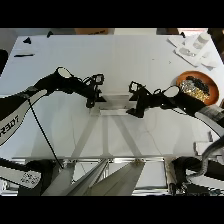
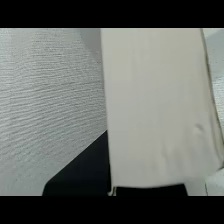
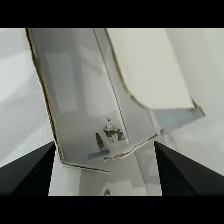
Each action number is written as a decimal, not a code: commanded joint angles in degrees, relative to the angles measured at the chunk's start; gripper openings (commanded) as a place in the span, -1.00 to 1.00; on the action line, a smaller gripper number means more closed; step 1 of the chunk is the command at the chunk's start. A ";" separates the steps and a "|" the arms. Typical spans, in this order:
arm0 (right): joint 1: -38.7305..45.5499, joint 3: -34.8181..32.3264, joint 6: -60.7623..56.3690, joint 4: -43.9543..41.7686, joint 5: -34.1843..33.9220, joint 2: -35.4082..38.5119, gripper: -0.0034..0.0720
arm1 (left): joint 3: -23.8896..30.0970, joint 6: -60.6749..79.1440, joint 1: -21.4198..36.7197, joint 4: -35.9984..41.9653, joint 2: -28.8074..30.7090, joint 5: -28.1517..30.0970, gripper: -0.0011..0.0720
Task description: Fold the box and place the chain.
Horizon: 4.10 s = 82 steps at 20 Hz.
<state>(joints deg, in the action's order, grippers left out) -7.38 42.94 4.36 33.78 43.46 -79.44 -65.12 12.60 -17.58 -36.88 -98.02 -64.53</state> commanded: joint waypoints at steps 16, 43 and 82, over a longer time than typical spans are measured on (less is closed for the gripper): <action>0.35 4.04 5.73 -2.95 8.85 -11.02 0.92 | 0.00 0.00 -0.02 0.00 0.00 0.00 -0.93; 0.31 4.04 8.17 -5.11 8.13 -11.04 0.77 | 0.00 0.00 -0.02 0.00 0.00 0.00 -0.93; 0.31 4.04 8.17 -5.14 8.20 -11.04 0.47 | 0.00 0.00 0.55 -0.07 0.46 0.00 -0.54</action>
<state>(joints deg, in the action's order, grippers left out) -7.05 46.94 12.56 28.67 51.57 -90.45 -65.10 12.58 -17.39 -37.06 -97.93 -64.40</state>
